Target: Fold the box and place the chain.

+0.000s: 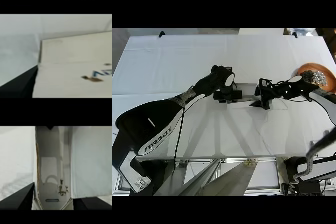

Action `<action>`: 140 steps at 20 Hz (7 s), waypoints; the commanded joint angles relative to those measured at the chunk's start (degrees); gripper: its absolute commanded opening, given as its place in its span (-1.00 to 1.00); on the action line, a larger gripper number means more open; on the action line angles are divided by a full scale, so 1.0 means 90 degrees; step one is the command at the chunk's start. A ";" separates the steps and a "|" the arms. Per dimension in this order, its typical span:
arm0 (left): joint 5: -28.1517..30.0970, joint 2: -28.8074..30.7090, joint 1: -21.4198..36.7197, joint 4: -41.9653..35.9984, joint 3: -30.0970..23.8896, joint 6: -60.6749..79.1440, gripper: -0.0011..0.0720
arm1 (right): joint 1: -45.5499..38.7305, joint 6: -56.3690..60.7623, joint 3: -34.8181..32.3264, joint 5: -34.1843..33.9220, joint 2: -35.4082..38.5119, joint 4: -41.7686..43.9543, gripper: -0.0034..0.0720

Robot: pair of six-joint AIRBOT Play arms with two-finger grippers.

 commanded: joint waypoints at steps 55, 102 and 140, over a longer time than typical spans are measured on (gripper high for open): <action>0.0345 0.0401 0.2968 -0.7614 -0.3288 1.7682 0.94 | 0.0002 0.0019 0.0002 -0.0012 -0.0002 0.0000 0.16; 0.1717 0.0253 0.2074 -0.6348 -0.2778 1.5815 -0.54 | 0.0002 0.0019 0.0002 -0.0012 -0.0002 0.0000 0.16; 0.1717 0.0253 0.2074 -0.6348 -0.2778 1.5815 -0.54 | -0.0019 0.3478 0.0002 0.0277 0.2188 -0.3150 -0.15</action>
